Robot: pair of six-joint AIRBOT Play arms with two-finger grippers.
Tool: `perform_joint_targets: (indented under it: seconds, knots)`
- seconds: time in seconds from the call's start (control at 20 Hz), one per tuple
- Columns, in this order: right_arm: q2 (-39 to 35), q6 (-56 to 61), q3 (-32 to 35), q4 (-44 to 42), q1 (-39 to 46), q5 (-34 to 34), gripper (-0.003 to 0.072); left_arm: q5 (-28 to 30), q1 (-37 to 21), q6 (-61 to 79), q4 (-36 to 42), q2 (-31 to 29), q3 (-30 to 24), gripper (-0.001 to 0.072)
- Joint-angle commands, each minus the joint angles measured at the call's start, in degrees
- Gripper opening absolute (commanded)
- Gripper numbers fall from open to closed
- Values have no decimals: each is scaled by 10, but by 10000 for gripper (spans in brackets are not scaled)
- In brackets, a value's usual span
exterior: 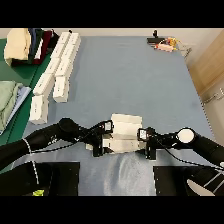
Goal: Fold the box.
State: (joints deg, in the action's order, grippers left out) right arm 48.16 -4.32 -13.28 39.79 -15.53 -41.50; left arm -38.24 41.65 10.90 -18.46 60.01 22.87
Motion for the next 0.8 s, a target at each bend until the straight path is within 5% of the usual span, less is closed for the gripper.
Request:
perform_joint_targets:
  seconds: [0.0, 0.15, 0.2, 0.3, 0.5, 0.75]
  knots:
    - [0, 2, 0, -1, 0, 0, 507, 4, 2, 0, 2, 3, 0, 664]
    - [0, 2, 0, -1, 0, 0, 507, 3, 1, -3, 1, 2, 0, 652]
    - [0, 2, 0, -1, 0, 0, 507, 4, 0, -20, -3, 2, 0, 518]
    - [0, 2, 0, -1, 0, 0, 507, 12, 0, -91, -48, -7, 1, 26]
    - [0, 2, 0, -1, 0, 0, 507, 32, 0, -305, -167, -55, 2, 13]
    - [0, 2, 0, -1, 0, 0, 507, -35, 0, -656, -404, -158, 2, 13]
